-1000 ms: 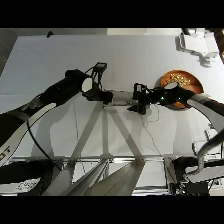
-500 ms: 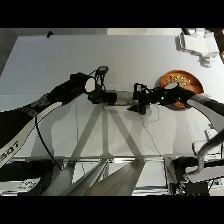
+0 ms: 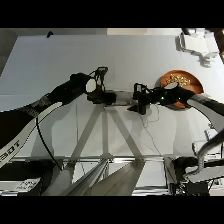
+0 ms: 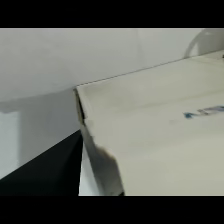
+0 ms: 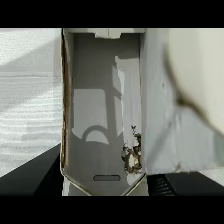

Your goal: Fold the box and place the chain.

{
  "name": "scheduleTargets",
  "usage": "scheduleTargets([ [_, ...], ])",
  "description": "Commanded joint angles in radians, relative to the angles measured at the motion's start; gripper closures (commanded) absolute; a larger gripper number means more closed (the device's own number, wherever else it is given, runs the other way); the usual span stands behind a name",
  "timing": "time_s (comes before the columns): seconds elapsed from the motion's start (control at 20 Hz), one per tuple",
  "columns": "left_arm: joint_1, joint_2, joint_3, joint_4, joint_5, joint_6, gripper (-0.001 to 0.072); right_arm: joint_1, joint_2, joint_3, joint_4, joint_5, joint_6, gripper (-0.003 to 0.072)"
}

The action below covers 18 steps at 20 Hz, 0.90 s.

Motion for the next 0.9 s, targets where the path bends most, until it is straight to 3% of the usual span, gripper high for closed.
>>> scheduleTargets([
  [0.0,-0.013,-0.018,0.0,0.08,-0.004,-0.074,0.0325,0.001,0.0,0.0,0.0,0.0,0.0,0.0291],
  [0.1,-0.021,-0.023,0.0,0.117,-0.003,-0.126,0.0361,0.001,0.0,0.0,0.0,0.0,0.0,0.0291],
  [0.5,-0.06,-0.023,0.019,0.232,-0.072,-0.255,0.036,0.001,0.0,0.0,0.0,0.0,0.0,0.0291],
  [0.55,-0.063,-0.023,0.029,0.229,-0.071,-0.255,0.0313,0.001,0.0,0.0,0.0,0.0,0.0,0.0291],
  [0.65,-0.072,-0.023,0.054,0.229,-0.066,-0.253,0.0006,0.001,0.0,0.0,0.0,0.0,0.0,0.0291],
  [0.85,-0.074,-0.023,0.093,0.233,-0.074,-0.248,0.0024,0.001,0.0,0.0,0.001,0.0,0.0,0.0291],
])
